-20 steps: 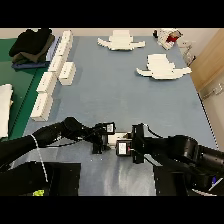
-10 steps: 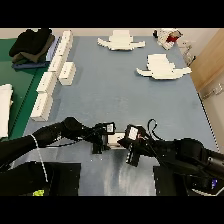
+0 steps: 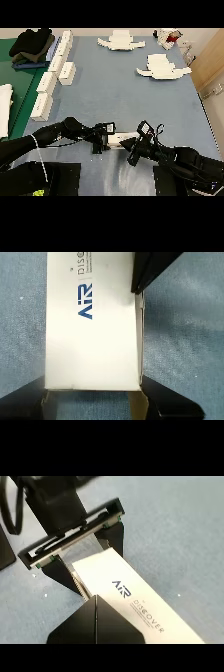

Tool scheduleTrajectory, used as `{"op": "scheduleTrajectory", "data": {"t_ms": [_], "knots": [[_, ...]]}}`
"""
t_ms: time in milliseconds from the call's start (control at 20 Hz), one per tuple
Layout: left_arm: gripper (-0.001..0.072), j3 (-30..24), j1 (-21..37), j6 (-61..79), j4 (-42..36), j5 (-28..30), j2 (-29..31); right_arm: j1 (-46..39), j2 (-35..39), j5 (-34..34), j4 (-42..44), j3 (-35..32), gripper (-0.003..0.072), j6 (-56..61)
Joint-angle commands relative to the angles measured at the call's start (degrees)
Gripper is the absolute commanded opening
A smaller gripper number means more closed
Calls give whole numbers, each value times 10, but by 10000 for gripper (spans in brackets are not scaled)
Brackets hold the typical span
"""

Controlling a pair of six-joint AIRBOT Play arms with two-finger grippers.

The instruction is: Fold the box.

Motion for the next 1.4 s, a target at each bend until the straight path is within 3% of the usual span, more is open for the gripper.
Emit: {"op": "scheduleTrajectory", "data": {"t_ms": [0,300,900,1350], "knots": [[413,0,0,0,0,0,0,0,-25,17,2,-11,3,14],[414,0,0,0,0,0,0,0,-58,18,2,-11,2,14],[414,0,0,0,0,0,0,0,-40,14,-16,1,3,14],[414,0,0,0,0,0,0,-9,-32,-209,-116,136,3,14]]}}
